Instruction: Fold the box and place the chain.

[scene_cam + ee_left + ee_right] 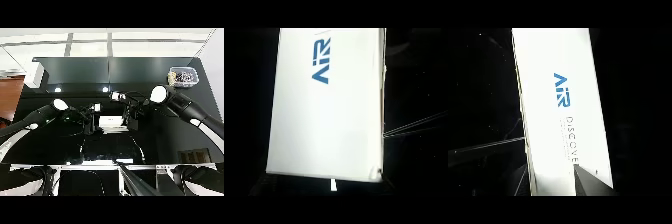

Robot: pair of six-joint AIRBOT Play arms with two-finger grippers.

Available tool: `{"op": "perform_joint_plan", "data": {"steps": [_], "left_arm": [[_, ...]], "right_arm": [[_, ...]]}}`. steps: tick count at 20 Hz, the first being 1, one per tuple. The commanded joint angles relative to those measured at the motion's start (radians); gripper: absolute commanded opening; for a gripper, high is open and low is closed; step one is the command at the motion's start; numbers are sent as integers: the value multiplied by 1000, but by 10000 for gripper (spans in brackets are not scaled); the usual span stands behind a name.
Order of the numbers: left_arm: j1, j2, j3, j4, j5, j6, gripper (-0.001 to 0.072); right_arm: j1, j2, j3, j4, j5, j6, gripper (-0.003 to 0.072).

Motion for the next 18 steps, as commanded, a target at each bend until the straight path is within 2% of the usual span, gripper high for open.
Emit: {"op": "perform_joint_plan", "data": {"steps": [1,4,8,9,10,11,12,15,16,18], "left_arm": [[0,0,1,0,1,0,331],[0,0,1,0,1,0,331],[0,0,1,0,2,0,332],[0,0,1,0,1,0,332],[0,0,1,0,1,0,331],[0,0,1,0,1,0,331],[0,0,1,0,1,0,331],[0,0,1,0,1,-2,332],[0,0,1,0,1,-4,332],[0,0,1,0,1,-4,332]], "right_arm": [[1,-2,-19,0,-4,1,351],[0,3,-10,-1,12,1,351],[-21,78,26,-3,101,182,350],[-42,94,25,-3,143,250,294],[-69,97,24,1,198,334,94],[-98,97,2,35,233,408,12],[-121,97,-41,131,235,413,11],[-140,90,-199,543,76,315,11],[-137,80,-237,631,10,325,11],[-132,64,-281,701,-103,391,11]]}}
